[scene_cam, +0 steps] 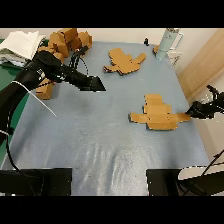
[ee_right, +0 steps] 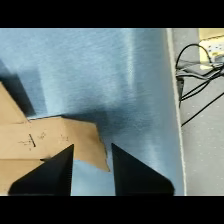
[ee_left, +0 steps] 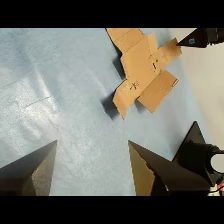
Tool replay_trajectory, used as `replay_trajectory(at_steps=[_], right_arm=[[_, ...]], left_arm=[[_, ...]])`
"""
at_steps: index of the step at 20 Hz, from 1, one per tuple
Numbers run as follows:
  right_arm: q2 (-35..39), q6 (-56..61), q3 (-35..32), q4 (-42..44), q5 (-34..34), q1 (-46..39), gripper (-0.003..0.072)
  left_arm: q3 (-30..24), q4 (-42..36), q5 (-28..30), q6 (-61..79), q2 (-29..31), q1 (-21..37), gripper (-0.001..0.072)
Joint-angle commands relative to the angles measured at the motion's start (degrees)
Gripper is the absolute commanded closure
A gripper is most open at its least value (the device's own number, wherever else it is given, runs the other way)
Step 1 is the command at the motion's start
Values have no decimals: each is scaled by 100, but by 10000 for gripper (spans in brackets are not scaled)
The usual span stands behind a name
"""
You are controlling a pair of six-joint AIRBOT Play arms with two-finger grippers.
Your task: Fold the box.
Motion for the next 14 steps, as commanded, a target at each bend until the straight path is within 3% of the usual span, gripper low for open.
replay_trajectory(at_steps=[1, 5, 10, 14], right_arm=[[-61, -278, 17, 420, -341, 2, 352], [-61, -352, 17, 590, -697, 221, 685], [-22, -291, -291, 2306, -866, 938, 686], [693, -245, -1362, 2723, -157, 1982, 687]], left_arm=[[7, -24, 4, -2, -4, -9, 35], [7, -120, 144, -48, -4, -31, 35], [9, -490, -33, -190, -2, -31, 35], [9, -490, -437, -190, -2, -26, 35]])
